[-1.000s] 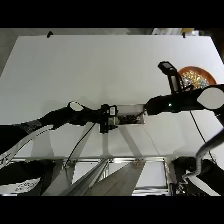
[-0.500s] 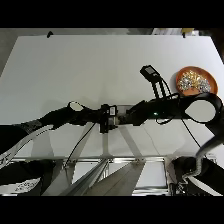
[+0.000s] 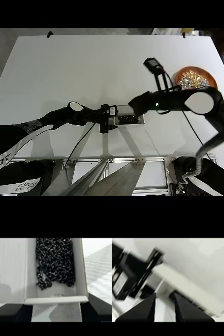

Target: Fold the box and place the chain.

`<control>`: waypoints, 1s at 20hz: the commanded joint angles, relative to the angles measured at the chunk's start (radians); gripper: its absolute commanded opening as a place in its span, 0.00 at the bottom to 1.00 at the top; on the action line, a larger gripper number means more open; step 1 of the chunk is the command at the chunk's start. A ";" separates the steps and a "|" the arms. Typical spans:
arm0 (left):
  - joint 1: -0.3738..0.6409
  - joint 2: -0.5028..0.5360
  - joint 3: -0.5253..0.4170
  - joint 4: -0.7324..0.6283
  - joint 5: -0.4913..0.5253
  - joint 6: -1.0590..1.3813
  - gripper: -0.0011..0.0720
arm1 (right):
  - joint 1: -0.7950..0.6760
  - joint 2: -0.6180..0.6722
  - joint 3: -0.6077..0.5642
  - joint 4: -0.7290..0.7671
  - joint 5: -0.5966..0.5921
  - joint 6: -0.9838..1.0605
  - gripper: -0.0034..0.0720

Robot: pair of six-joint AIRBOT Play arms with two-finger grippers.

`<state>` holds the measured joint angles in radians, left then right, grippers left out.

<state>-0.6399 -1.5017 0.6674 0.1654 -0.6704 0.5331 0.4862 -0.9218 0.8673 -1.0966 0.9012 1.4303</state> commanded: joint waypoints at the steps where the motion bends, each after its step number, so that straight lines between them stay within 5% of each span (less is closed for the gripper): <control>1: 0.000 0.000 0.000 0.000 0.000 0.000 0.25 | -0.151 -0.003 0.042 -0.007 -0.007 -0.038 0.30; 6: 0.000 0.000 0.000 0.000 0.000 0.000 0.25 | -0.352 -0.112 0.038 -0.187 0.031 -0.002 0.28; 9: 0.000 0.000 0.000 0.000 0.000 0.000 0.25 | -0.373 -0.233 0.035 -0.262 0.088 0.010 0.60; 20: 0.000 0.000 0.000 0.000 0.000 0.000 0.25 | -0.373 -0.433 0.029 -0.268 0.067 0.043 0.56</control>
<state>-0.6399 -1.5017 0.6674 0.1654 -0.6701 0.5331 0.1143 -1.3247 0.8974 -1.3582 0.9745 1.4624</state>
